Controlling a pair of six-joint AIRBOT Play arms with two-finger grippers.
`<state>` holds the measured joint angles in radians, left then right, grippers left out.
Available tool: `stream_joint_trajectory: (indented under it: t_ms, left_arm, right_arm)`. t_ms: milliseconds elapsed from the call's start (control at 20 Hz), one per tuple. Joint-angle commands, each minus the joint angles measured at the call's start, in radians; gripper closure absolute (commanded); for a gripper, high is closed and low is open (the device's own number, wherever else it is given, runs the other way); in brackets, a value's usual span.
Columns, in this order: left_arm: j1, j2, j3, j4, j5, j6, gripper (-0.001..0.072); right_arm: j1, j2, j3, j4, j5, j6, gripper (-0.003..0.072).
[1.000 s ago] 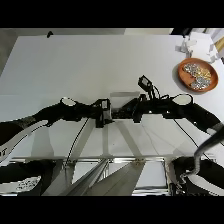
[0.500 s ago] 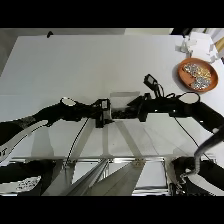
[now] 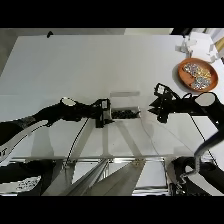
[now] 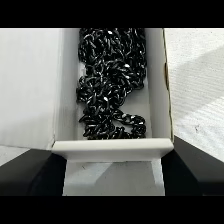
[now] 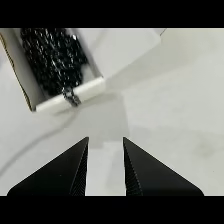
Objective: Fold the box and place the chain.
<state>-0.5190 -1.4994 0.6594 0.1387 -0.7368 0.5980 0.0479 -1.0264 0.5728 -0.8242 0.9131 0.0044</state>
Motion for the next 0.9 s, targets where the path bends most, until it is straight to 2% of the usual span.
stream_joint_trajectory:
  t_ms: [0, 350, 600, 850]
  left_arm:
    - [0.000, 0.000, 0.000, 0.000, 0.000, 0.000, 0.0698]
    - [0.000, 0.000, 0.000, 0.000, 0.000, 0.000, 0.0698]
    - [0.000, 0.000, 0.000, 0.000, 0.000, 0.000, 0.0698]
    - [0.000, 0.000, 0.000, 0.000, 0.000, 0.000, 0.0698]
  right_arm:
    - [0.032, -0.051, -0.005, -0.050, -0.024, -0.167, 0.0449]
    - [0.114, -0.089, -0.005, 0.024, -0.142, -0.344, 0.0448]
    - [0.114, -0.089, -0.005, 0.126, -0.097, -0.460, 0.0448]
    - [0.114, -0.089, -0.005, 0.123, -0.057, -0.459, 0.0448]
